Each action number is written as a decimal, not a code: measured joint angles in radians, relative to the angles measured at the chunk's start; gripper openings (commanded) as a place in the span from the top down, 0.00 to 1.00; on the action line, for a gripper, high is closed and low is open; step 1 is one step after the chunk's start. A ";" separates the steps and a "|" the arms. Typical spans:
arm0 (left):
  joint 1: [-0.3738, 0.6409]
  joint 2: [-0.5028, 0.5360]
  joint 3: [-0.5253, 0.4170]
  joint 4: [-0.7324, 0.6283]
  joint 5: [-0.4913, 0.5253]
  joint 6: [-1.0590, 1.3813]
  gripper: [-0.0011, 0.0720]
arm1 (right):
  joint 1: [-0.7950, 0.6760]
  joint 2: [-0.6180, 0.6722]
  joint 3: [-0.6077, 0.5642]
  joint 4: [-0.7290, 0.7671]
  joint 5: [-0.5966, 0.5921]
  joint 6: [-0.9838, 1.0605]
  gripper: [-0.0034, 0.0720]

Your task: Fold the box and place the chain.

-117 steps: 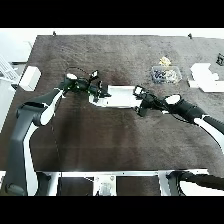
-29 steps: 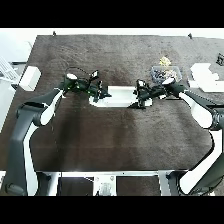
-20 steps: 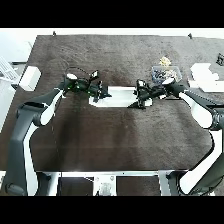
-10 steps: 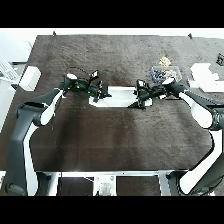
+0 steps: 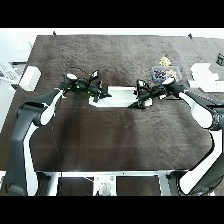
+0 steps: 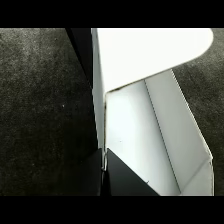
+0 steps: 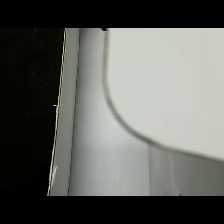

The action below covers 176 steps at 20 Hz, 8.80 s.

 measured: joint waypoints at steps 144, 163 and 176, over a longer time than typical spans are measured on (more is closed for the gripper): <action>-0.053 0.357 -0.431 -0.233 0.431 0.200 0.96 | 0.000 0.000 0.000 0.001 0.000 0.000 0.17; -0.081 0.320 -0.428 -0.192 0.423 0.141 0.96 | 0.000 0.000 0.000 0.000 0.000 0.000 0.17; -0.066 0.343 -0.391 -0.195 0.469 0.172 0.96 | 0.000 0.000 0.000 0.000 0.000 0.000 0.17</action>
